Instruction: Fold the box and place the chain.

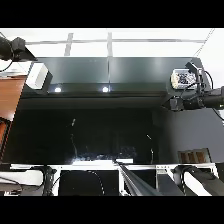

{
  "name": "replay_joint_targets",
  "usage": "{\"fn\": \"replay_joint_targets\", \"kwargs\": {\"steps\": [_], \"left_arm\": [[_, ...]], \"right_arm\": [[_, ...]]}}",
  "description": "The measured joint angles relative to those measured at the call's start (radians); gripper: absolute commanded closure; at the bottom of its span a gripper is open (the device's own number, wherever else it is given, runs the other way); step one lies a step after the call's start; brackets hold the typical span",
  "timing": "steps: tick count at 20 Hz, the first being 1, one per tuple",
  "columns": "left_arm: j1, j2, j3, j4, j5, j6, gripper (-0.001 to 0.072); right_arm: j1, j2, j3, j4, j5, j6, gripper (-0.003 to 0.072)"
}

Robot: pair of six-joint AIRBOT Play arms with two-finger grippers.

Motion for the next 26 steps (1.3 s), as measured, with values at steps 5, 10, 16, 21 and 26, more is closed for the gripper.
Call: {"fn": "replay_joint_targets", "kwargs": {"steps": [5,10,16,21,26], "left_arm": [[-0.139,0.335,-0.389,0.115,0.178,-0.005,0.0682],[-0.181,0.756,-0.968,0.163,0.465,-0.026,0.0682],[-0.152,1.059,-1.310,0.162,0.629,-0.050,0.0681],[-0.134,1.119,-1.365,0.160,0.663,-0.057,0.0681],[-0.130,1.130,-1.375,0.160,0.672,-0.060,0.0680]], "right_arm": [[0.020,0.108,-0.124,0.006,-0.143,-0.087,0.0673],[0.024,0.133,-0.193,0.009,-0.309,-0.120,0.0669],[0.025,0.139,-0.208,0.010,-0.435,-0.129,0.0669],[0.025,0.139,-0.210,0.010,-0.460,-0.130,0.0669],[0.025,0.139,-0.211,0.009,-0.465,-0.130,0.0668]]}}
